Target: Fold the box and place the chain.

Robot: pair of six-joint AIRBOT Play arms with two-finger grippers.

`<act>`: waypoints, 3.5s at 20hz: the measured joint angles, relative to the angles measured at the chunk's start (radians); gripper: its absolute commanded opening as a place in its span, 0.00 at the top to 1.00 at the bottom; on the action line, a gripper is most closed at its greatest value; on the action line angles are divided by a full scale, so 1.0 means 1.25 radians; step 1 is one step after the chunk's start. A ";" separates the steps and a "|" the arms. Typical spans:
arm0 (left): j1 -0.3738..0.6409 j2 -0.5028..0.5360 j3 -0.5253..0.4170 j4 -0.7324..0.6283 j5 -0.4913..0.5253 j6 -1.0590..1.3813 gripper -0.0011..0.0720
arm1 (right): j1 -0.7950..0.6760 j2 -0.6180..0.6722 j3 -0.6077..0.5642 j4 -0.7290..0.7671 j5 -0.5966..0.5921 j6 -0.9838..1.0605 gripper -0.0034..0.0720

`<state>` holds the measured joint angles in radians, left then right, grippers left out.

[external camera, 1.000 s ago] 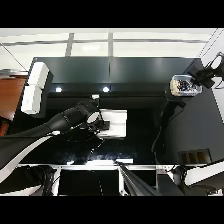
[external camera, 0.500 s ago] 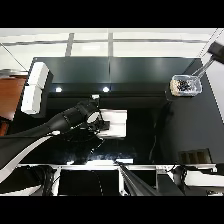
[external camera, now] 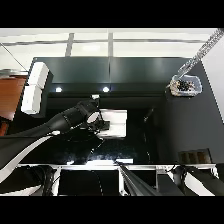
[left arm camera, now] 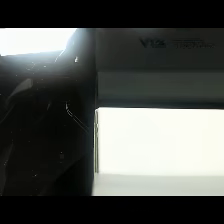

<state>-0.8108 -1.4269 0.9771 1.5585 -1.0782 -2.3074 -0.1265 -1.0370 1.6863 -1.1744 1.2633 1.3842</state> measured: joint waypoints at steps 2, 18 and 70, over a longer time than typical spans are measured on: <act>0.000 0.000 0.000 0.000 -0.001 0.000 0.94 | 0.040 0.042 0.000 0.023 0.006 -0.010 0.93; 0.000 0.000 0.000 0.003 -0.002 0.000 0.94 | 0.326 0.096 0.000 0.159 0.146 -0.023 0.93; 0.000 0.000 0.000 0.002 -0.004 0.000 0.94 | 0.558 -0.029 -0.360 0.181 -0.016 0.001 0.92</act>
<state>-0.8104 -1.4269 0.9771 1.5604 -1.0832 -2.3074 0.5713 -1.0729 1.2362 -0.9485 1.2434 1.3853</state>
